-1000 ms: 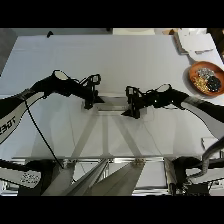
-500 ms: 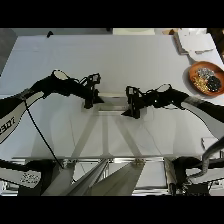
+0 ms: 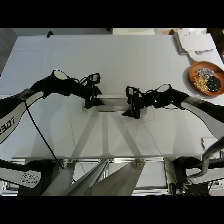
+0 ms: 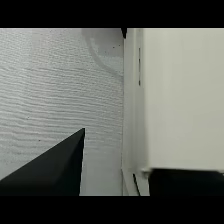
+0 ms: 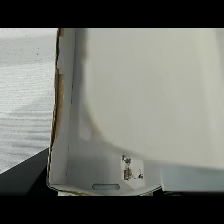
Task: Fold the box and place the chain.
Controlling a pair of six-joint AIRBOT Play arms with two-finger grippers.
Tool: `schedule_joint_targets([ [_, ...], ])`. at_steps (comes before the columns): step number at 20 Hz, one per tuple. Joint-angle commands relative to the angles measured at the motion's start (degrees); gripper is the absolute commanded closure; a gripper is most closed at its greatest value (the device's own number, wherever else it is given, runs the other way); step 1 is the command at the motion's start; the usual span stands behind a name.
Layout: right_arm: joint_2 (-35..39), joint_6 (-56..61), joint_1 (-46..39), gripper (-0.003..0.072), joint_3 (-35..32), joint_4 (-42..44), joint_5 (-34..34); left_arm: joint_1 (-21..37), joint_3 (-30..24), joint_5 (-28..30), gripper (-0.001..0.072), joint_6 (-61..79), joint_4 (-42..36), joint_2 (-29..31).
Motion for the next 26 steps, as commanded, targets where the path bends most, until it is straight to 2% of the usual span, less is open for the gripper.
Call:
schedule_joint_targets([
  [1, -0.04, 0.04, 0.04, 0.0223, 0.00, 0.13, -0.07, 0.11, 0.02, -0.04, 0.0294, -0.48, 0.11, 0.17],
  [4, -0.04, 0.04, 0.04, 0.0223, 0.00, 0.13, -0.04, 1.55, 0.00, -0.87, 0.0294, -2.36, 0.33, 1.09],
  [8, -0.04, 0.04, 0.04, 0.0223, 0.00, 0.13, -0.04, 5.84, 0.00, -7.67, 0.0294, -3.19, 1.16, 3.21],
  [11, -0.04, 0.04, 0.02, 0.0223, 0.00, 0.13, -0.04, 8.13, 0.00, -9.77, 0.0297, -3.19, 8.41, 6.60],
  [12, -0.04, 0.04, 0.04, 0.0223, 0.00, 0.13, -0.04, 8.46, 0.00, -9.81, 0.0328, -3.30, 10.97, 7.67],
  [13, -0.04, 0.04, 0.04, 0.0223, 0.00, 0.13, -0.04, 8.59, 0.00, -10.43, 0.0413, -4.44, 12.98, 8.66],
  [15, -0.04, 0.04, 0.02, 0.0223, 0.00, 0.13, -0.04, 8.37, 0.00, -13.86, 0.0660, -7.13, 12.70, 9.92],
  [16, -0.04, 0.04, 0.04, 0.0223, 0.00, 0.13, -0.04, 7.96, 0.00, -16.00, 0.0702, -6.93, 11.91, 10.27],
  [18, -0.04, 0.04, 0.04, 0.0223, 0.00, 0.15, -0.02, 6.47, 0.00, -19.96, 0.0703, -6.95, 9.20, 10.38],
  [20, -0.04, 0.04, 0.04, 0.0223, 0.00, 0.13, 0.00, 4.17, 0.00, -21.49, 0.0703, -6.93, 5.75, 10.36],
  [22, -0.04, 0.04, 0.04, 0.0223, 0.02, 0.13, 0.04, 1.99, 0.00, -18.71, 0.0703, -6.93, 2.56, 10.36],
  [26, -0.04, 0.04, 0.04, 0.0223, 0.02, 0.13, 0.07, -0.04, 0.00, -5.01, 0.0703, -7.63, -2.73, 9.68],
])
